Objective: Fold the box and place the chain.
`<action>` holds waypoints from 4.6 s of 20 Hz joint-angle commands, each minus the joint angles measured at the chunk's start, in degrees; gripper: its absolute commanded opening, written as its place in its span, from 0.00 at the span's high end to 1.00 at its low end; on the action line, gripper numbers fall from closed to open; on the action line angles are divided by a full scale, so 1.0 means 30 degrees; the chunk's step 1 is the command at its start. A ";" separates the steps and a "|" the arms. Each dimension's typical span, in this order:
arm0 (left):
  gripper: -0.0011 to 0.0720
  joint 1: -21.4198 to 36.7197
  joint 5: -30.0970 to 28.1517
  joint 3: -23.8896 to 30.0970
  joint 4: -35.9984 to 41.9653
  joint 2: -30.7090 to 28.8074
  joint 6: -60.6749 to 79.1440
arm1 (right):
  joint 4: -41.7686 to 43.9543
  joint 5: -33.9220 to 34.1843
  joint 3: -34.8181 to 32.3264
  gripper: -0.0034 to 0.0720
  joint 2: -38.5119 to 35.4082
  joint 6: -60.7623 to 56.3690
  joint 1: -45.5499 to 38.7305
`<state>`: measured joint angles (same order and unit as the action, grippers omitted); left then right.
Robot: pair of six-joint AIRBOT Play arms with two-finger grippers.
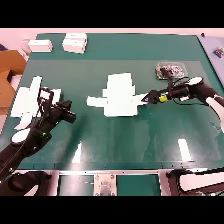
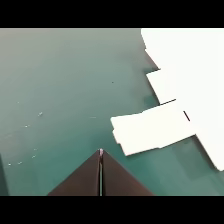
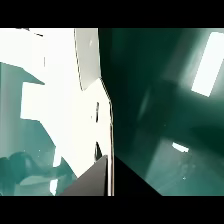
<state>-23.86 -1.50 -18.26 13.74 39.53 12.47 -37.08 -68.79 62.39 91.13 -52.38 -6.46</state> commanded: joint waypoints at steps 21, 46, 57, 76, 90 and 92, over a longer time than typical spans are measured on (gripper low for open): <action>0.96 -0.0007 0.0495 -0.0022 0.0000 -0.0007 0.0000 | -0.0299 0.2426 0.0532 0.94 0.1253 0.3483 0.0539; 0.96 -0.0007 0.0488 -0.0022 -0.0007 -0.0007 0.0000 | -0.0350 0.3541 0.0015 0.60 0.1392 0.2178 0.0372; 0.96 -0.0007 0.0495 -0.0022 -0.0007 -0.0007 0.0007 | -0.0277 0.3585 0.0015 0.59 0.1392 0.2171 0.0437; 0.96 -0.0007 0.0962 -0.0022 -0.0568 -0.0007 0.0036 | -0.0291 0.4422 0.0022 0.94 0.2331 0.2171 0.0933; 0.85 0.2484 0.5355 -0.2827 -0.0969 0.2025 0.0503 | -0.0299 0.4058 0.0022 0.94 0.2324 0.2171 0.0933; 0.85 0.4983 0.9428 -0.3978 -0.1035 0.4102 -0.0459 | -0.0299 0.4036 0.0022 0.94 0.2324 0.2178 0.0925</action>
<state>-15.25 14.61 -26.09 10.66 46.11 12.91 -37.95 -56.31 62.48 98.13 -45.84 -3.64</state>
